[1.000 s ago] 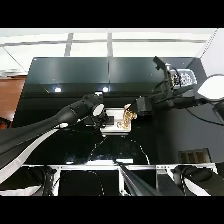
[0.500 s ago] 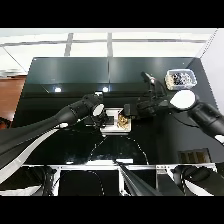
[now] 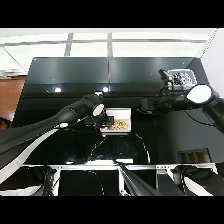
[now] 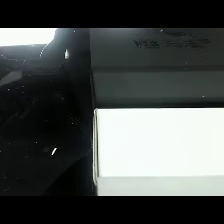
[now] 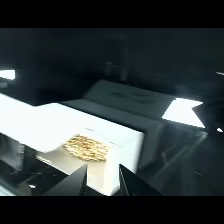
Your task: Fold the box and place the chain.
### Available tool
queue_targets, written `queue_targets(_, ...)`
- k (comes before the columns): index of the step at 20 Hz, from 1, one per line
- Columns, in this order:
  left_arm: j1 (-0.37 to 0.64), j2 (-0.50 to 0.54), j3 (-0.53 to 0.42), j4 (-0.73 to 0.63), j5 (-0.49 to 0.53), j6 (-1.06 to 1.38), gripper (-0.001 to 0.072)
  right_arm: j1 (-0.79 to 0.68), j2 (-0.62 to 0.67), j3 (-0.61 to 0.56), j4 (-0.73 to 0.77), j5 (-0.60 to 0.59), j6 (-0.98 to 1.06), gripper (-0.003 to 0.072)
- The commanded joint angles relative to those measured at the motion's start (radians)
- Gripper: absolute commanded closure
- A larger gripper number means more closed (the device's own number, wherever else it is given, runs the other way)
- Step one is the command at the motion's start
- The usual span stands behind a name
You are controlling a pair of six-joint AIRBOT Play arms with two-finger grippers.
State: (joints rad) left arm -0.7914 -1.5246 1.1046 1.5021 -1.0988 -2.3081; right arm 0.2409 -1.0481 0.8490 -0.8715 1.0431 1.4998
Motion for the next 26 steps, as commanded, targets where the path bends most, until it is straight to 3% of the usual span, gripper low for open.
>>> queue_targets(1, 0.001, 0.000, 0.003, -0.001, -0.006, 0.004, 0.0680, -0.070, 0.023, -0.001, -0.055, 0.063, -0.014, 0.0451)
queue_targets(3, -0.001, 0.011, 0.033, 0.004, -0.064, 0.005, 0.0647, -0.058, 0.023, -0.001, -0.070, 0.077, -0.015, 0.0450)
queue_targets(4, -0.001, 0.029, 0.048, 0.009, -0.084, 0.017, 0.0484, -0.051, 0.023, 0.000, -0.077, 0.094, -0.015, 0.0450)
queue_targets(5, -0.001, 0.058, 0.058, 0.018, -0.088, 0.047, 0.0255, -0.042, 0.023, -0.001, -0.081, 0.103, -0.015, 0.0450)
queue_targets(6, -0.001, 0.096, 0.061, 0.037, -0.090, 0.074, 0.0146, -0.030, 0.023, -0.001, -0.083, 0.097, -0.015, 0.0450)
queue_targets(10, -0.001, 0.275, 0.044, 0.129, -0.175, 0.239, 0.0146, -0.021, 0.023, -0.001, -0.099, 0.060, -0.015, 0.0450)
queue_targets(13, 0.051, 0.426, -0.095, 0.355, -0.235, 0.264, 0.0146, -0.021, 0.023, -0.001, -0.146, 0.041, -0.013, 0.0450)
queue_targets(14, 0.108, 0.463, -0.163, 0.353, -0.227, 0.264, 0.0147, -0.021, 0.023, -0.001, -0.164, 0.034, -0.012, 0.0450)
queue_targets(16, 0.267, 0.506, -0.326, 0.178, -0.105, 0.291, 0.0149, -0.021, 0.023, -0.001, -0.180, 0.021, -0.012, 0.0450)
queue_targets(17, 0.354, 0.503, -0.410, -0.031, 0.016, 0.411, 0.0149, -0.021, 0.023, -0.001, -0.180, 0.013, -0.012, 0.0450)
queue_targets(19, 0.491, 0.470, -0.528, -0.490, 0.211, 0.875, 0.0149, -0.021, 0.023, -0.001, -0.180, -0.008, -0.011, 0.0450)
queue_targets(21, 0.575, 0.417, -0.548, -0.769, 0.224, 1.430, 0.0148, -0.021, 0.023, -0.001, -0.180, -0.019, -0.012, 0.0450)
queue_targets(22, 0.593, 0.395, -0.546, -0.831, 0.212, 1.665, 0.0142, -0.021, 0.023, -0.001, -0.180, -0.018, -0.012, 0.0450)
queue_targets(23, 0.595, 0.381, -0.546, -0.864, 0.212, 1.854, 0.0006, -0.021, 0.023, -0.001, -0.180, -0.018, -0.012, 0.0450)
queue_targets(26, 0.547, 0.368, -0.546, -0.879, 0.209, 2.385, -0.0007, -0.021, 0.023, -0.001, -0.180, -0.017, -0.011, 0.0451)
